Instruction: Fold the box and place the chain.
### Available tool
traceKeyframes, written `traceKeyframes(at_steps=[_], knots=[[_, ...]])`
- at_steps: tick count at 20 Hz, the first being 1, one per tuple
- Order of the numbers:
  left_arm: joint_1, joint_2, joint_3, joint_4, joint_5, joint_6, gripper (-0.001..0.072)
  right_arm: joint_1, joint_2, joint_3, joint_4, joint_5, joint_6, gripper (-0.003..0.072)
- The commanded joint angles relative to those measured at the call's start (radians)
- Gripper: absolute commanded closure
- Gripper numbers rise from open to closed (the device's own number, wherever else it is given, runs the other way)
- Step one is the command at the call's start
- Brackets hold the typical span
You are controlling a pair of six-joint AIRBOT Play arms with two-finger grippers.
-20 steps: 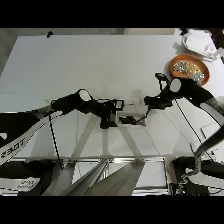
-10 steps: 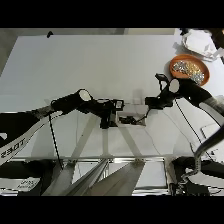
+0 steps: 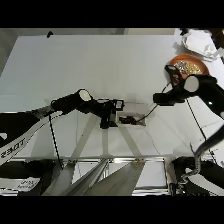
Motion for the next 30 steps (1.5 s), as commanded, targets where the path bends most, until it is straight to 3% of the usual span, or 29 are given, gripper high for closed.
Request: traceKeyframes(at_steps=[1, 7, 12, 15, 21, 30], knots=[[0.000, 0.000, 0.000, 0.000, 0.000, 0.000, 0.0371, -0.010, 0.200, 0.001, 0.009, 0.097, -0.018, 0.0670], [0.000, 0.000, 0.000, 0.000, 0.000, 0.000, 0.0371, -0.010, 0.529, 0.001, 0.237, 0.125, -0.087, 0.0670], [0.000, 0.000, 0.000, 0.000, 0.000, 0.000, 0.0371, -0.010, 0.542, 0.001, 0.495, 0.097, -0.174, 0.0670], [0.000, 0.000, 0.000, 0.000, 0.000, 0.000, 0.0371, -0.010, 0.525, 0.001, 0.578, 0.097, -0.212, 0.0670], [0.000, 0.000, 0.000, 0.000, 0.000, 0.000, 0.0371, 0.075, 0.444, -0.057, 0.564, 0.034, -0.265, 0.0670], [0.000, 0.000, 0.000, 0.000, 0.000, 0.000, 0.0371, 0.286, 0.181, -0.084, 0.279, -0.075, -0.171, 0.0670]])
